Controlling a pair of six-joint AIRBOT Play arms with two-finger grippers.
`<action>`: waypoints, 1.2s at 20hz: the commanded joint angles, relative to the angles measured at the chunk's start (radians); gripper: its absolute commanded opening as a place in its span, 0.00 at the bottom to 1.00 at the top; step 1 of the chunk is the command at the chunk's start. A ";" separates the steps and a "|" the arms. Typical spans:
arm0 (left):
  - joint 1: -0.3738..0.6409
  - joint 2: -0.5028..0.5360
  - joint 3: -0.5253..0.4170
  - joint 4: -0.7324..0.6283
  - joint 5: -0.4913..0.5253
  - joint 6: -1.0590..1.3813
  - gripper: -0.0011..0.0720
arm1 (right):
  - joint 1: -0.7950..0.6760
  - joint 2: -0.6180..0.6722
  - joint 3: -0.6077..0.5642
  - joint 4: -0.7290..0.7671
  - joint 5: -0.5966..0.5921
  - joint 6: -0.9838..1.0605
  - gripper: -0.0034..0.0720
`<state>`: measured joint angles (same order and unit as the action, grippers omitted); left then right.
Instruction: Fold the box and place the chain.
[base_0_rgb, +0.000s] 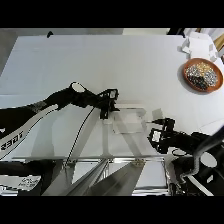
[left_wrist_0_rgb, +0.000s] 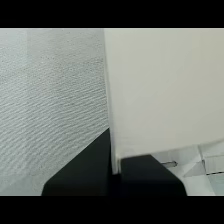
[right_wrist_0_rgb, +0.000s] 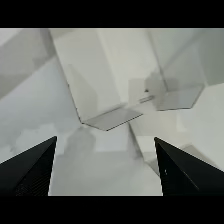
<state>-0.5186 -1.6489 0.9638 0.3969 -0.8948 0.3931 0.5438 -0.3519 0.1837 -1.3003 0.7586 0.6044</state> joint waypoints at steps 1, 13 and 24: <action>0.000 0.000 0.000 0.000 0.000 0.000 0.03 | 0.002 -0.092 -0.048 0.069 -0.122 -0.130 0.99; 0.000 0.000 0.001 0.000 0.000 0.000 0.03 | 0.026 -0.324 0.027 0.004 -0.290 -0.294 0.97; 0.000 0.000 0.000 0.000 0.000 0.000 0.03 | -0.127 -0.372 0.087 0.290 -0.221 -0.483 0.91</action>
<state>-0.5186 -1.6489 0.9638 0.3969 -0.8948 0.3931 0.4469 -0.6987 0.2554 -1.0767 0.5198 0.1699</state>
